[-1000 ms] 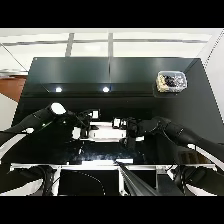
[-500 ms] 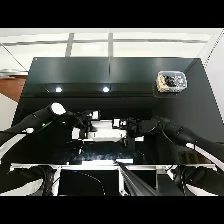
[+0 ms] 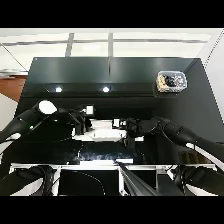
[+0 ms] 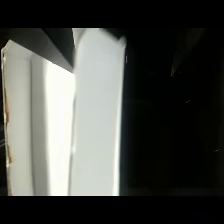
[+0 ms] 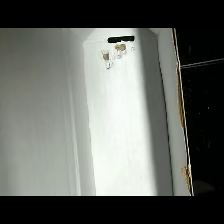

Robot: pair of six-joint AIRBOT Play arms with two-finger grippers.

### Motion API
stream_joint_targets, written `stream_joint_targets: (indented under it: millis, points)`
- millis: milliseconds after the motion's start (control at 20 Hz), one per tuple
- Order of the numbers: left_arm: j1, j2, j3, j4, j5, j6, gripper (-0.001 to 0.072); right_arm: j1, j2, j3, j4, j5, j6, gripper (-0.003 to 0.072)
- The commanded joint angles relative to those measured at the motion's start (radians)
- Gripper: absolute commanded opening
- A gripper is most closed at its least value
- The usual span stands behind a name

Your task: Fold the box and place the chain.

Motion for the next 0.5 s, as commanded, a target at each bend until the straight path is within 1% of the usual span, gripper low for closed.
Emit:
stream_joint_targets:
  millis: [0, 50, 100, 150, 200, 250, 300, 350, 400, 450]
  points:
    - [0.064, 0.110, 0.001, 0.101, -0.051, -0.153, 0.0648, 0.001, 0.000, 0.000, -0.001, 0.000, 0.001, 0.0399]
    - [0.087, 0.142, 0.001, 0.124, -0.085, -0.208, 0.0647, 0.001, 0.000, 0.000, -0.001, 0.001, 0.001, 0.0399]
    - [0.110, 0.173, 0.001, 0.134, -0.129, -0.280, 0.0612, 0.001, 0.000, 0.000, -0.001, 0.000, 0.001, 0.0399]
    - [0.127, 0.197, 0.001, 0.134, -0.174, -0.357, 0.0507, 0.001, 0.000, 0.000, 0.000, 0.000, 0.001, 0.0399]
    - [0.139, 0.215, 0.000, 0.134, -0.232, -0.440, 0.0283, 0.001, 0.000, 0.000, 0.000, 0.000, 0.001, 0.0399]
    - [0.140, 0.221, 0.000, 0.133, -0.297, -0.490, 0.0030, 0.001, 0.000, 0.000, 0.000, 0.000, 0.001, 0.0399]
    - [0.133, 0.218, -0.005, 0.104, -0.370, -0.497, 0.0029, 0.001, 0.000, 0.000, 0.000, 0.000, 0.001, 0.0399]
    - [0.121, 0.217, -0.018, 0.050, -0.404, -0.496, 0.0029, 0.001, 0.000, 0.000, 0.000, 0.000, 0.000, 0.0399]
    - [0.102, 0.217, -0.034, -0.015, -0.387, -0.495, 0.0029, 0.001, 0.000, 0.000, 0.000, 0.000, 0.000, 0.0399]
    - [0.082, 0.216, -0.047, -0.064, -0.339, -0.488, 0.0029, 0.001, 0.000, 0.000, 0.000, 0.000, 0.001, 0.0399]
